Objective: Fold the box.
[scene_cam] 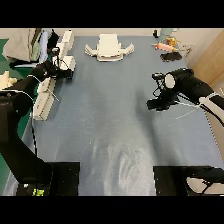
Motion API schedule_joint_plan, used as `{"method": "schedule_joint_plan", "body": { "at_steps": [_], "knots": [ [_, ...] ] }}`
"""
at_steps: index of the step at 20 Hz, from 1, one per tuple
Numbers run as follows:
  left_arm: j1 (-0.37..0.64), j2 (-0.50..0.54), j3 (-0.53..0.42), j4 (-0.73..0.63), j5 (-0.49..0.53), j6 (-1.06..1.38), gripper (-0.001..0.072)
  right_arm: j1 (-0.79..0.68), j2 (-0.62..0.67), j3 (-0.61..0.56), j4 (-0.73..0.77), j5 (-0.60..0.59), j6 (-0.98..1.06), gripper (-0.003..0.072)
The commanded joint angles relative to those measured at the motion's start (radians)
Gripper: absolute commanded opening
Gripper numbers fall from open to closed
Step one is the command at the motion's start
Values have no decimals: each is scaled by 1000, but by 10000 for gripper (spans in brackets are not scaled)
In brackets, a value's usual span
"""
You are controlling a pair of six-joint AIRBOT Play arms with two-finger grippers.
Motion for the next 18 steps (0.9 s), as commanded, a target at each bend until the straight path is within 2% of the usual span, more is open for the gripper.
{"method": "schedule_joint_plan", "body": {
  "at_steps": [1,11,12,13,14,18],
  "knots": [
    [0,-1,0,0,0,0,511,0,0,1,0,0,0,7],
    [0,-21,-1,0,-6,0,513,0,0,1,0,0,0,7],
    [0,-26,-1,0,-12,0,544,0,0,1,0,0,0,7],
    [0,-29,-1,1,-18,0,630,0,0,1,0,0,0,7],
    [1,-29,-1,1,-18,0,666,0,0,1,0,0,0,7],
    [1,-29,-1,2,-21,0,668,0,0,1,0,0,0,7]
  ]
}}
